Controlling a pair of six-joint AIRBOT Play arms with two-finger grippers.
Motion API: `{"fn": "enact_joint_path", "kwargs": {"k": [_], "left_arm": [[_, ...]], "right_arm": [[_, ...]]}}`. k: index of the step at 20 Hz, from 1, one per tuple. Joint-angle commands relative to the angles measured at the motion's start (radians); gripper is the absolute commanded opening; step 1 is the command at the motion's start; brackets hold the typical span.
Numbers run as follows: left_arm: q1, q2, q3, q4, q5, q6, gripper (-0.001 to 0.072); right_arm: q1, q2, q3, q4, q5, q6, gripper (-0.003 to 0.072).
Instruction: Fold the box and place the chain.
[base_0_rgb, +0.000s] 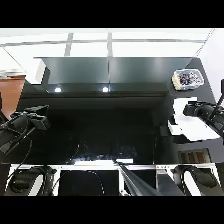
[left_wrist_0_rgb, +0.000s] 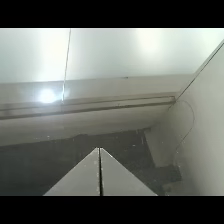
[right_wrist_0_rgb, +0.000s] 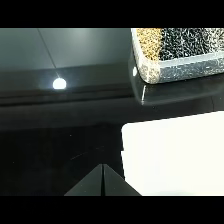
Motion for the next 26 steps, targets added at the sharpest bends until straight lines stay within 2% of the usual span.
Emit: {"fn": "enact_joint_path", "kwargs": {"k": [1, 15, 20, 26], "left_arm": [[0.001, 0.000, 0.000, 0.000, 0.000, 0.000, 0.0026], [0.001, 0.000, -0.001, 0.000, 0.009, 0.000, 0.0026], [0.001, -0.002, -0.001, 0.000, 0.037, 0.001, 0.0026], [0.001, -0.024, -0.037, 0.024, 0.069, 0.001, 0.0026]], "right_arm": [[0.000, 0.001, 0.000, 0.000, 0.000, 0.000, 0.0006], [0.000, 0.001, 0.000, 0.004, -0.008, 0.001, 0.0006], [0.000, 0.001, 0.000, 0.041, -0.151, 0.001, 0.0006], [0.000, -0.003, -0.001, 0.071, -0.237, 0.001, 0.0006]]}}
